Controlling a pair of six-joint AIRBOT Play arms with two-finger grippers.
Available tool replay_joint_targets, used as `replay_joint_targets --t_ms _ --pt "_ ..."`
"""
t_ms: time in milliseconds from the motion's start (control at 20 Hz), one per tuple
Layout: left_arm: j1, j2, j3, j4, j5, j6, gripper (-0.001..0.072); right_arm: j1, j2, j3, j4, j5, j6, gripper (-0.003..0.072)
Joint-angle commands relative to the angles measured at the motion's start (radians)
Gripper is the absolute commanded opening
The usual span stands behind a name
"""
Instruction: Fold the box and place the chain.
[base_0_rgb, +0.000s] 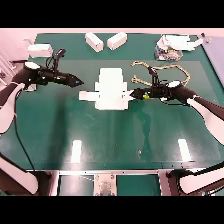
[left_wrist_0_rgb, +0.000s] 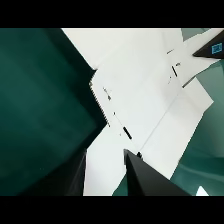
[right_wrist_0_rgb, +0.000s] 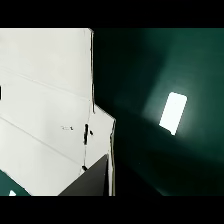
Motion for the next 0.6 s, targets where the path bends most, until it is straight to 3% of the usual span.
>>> replay_joint_targets --t_ms 0,150,550 --pt "0.002 -0.116 0.128 -0.033 -0.098 -0.047 0.0388 0.001 -0.001 0.0 0.0 0.0 0.0 0.0009" --pt "0.0 -0.178 0.188 -0.089 -0.113 -0.071 0.0463 0.0 -0.001 0.0 0.0 0.0 0.0 0.0009" --pt "-0.105 -0.287 0.322 -0.047 -0.065 -0.093 0.0459 0.001 -0.001 0.0 0.001 0.001 0.0 0.0009"
